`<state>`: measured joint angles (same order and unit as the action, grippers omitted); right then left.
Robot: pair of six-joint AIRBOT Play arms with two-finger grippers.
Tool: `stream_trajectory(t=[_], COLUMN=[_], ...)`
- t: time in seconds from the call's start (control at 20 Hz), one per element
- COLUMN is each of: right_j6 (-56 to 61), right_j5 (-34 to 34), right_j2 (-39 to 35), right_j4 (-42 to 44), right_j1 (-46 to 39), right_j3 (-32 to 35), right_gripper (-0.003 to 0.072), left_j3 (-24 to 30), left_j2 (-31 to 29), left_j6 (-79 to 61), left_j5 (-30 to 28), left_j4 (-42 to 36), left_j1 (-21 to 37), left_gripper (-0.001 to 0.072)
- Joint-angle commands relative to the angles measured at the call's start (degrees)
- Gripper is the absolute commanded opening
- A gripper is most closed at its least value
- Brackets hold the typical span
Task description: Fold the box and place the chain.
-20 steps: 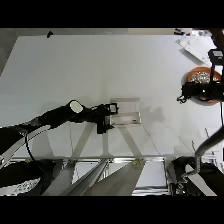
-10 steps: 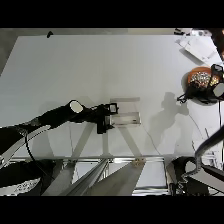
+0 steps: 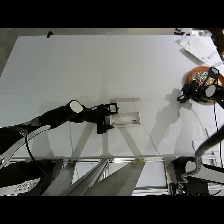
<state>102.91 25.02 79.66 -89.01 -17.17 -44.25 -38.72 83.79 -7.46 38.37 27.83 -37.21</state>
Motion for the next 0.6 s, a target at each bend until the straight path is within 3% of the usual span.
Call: stream_trajectory(t=[0.0,0.25,0.55], right_j6=[1.44,1.90,-2.47], right_j5=[-1.44,2.95,10.05], right_j2=[1.01,2.73,-2.01], right_j4=[0.28,0.35,0.74], right_j1=[-0.04,-0.04,-0.02], right_j3=[0.02,0.02,0.02], right_gripper=[0.0352,0.0020,0.0017], left_j3=[0.00,0.00,0.00], left_j2=[-0.04,-0.04,-0.04], left_j6=[-0.02,-0.02,-0.02], left_j5=[0.02,0.02,0.02], left_j4=[0.02,0.02,0.02], left_j1=[-0.02,-0.02,-0.02], left_gripper=[0.0314,0.0314,0.0314])
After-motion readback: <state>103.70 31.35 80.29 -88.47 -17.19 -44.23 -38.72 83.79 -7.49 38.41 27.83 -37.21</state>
